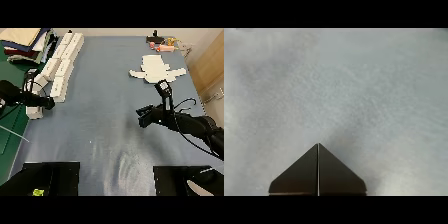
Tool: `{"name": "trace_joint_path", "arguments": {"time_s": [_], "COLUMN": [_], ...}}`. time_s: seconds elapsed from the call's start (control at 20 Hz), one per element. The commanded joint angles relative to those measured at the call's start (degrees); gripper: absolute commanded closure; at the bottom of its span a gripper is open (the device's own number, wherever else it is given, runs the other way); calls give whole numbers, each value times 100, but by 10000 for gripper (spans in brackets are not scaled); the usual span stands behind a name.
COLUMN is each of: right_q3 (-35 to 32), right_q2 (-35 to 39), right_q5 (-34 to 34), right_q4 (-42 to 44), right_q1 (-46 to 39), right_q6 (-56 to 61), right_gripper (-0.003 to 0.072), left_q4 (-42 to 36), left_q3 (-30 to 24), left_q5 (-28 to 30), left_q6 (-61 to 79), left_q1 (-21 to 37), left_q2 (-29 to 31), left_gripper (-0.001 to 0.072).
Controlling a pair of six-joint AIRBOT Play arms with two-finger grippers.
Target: Fold the box.
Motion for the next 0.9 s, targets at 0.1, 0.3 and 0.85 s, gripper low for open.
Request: {"name": "trace_joint_path", "arguments": {"time_s": [0.1,0.3,0.85], "right_q3": [1021,2420,3327], "right_q2": [-1086,-2490,-3604], "right_q5": [-1108,-2109,-2677], "right_q4": [-168,-225,114], "right_q1": [-2,2,96], "right_q6": [708,1381,1687], "right_gripper": [684,684,684], "left_q4": [-667,-1602,-2420], "left_q3": [168,168,179], "left_q5": [-1174,-1419,-1244], "left_q6": [-369,-365,-378], "left_q1": [-184,-984,-2118], "left_q2": [907,765,-278], "left_gripper": [9,9,9]}}
